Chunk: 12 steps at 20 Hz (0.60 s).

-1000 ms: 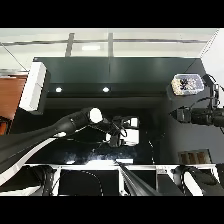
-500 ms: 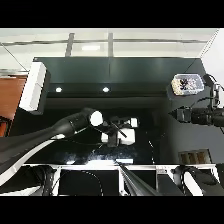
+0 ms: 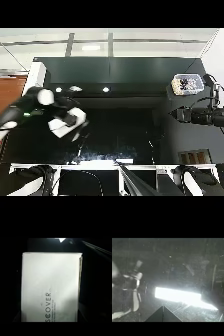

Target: Fold the box and place the chain.

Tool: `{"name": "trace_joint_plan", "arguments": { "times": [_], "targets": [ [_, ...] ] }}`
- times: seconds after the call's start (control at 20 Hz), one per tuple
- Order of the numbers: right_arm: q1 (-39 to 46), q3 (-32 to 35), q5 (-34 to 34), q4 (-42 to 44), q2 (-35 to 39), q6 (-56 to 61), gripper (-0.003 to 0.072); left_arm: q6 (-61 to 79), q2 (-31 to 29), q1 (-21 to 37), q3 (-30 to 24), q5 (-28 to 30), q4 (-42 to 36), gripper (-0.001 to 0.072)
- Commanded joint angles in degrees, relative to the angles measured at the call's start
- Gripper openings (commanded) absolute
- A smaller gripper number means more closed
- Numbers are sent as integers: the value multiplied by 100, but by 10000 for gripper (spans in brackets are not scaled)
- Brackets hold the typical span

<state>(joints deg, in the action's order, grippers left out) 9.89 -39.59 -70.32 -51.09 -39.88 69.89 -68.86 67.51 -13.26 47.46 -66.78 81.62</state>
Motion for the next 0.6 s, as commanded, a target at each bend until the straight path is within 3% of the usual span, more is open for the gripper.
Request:
{"name": "trace_joint_plan", "arguments": {
  "times": [0.0,0.25,0.4,0.55],
  "targets": [
    [0,2,52,-2,4,-4,7,-352,-538,2020,-319,-271,227,370],
    [0,2,61,-2,2,-2,6,-334,-662,4446,-358,-367,164,370],
    [0,2,107,-2,2,-2,7,92,-662,5152,-361,24,-28,370],
    [0,2,160,-2,2,-2,7,1467,-658,5329,-422,514,-940,370]
  ]
}}
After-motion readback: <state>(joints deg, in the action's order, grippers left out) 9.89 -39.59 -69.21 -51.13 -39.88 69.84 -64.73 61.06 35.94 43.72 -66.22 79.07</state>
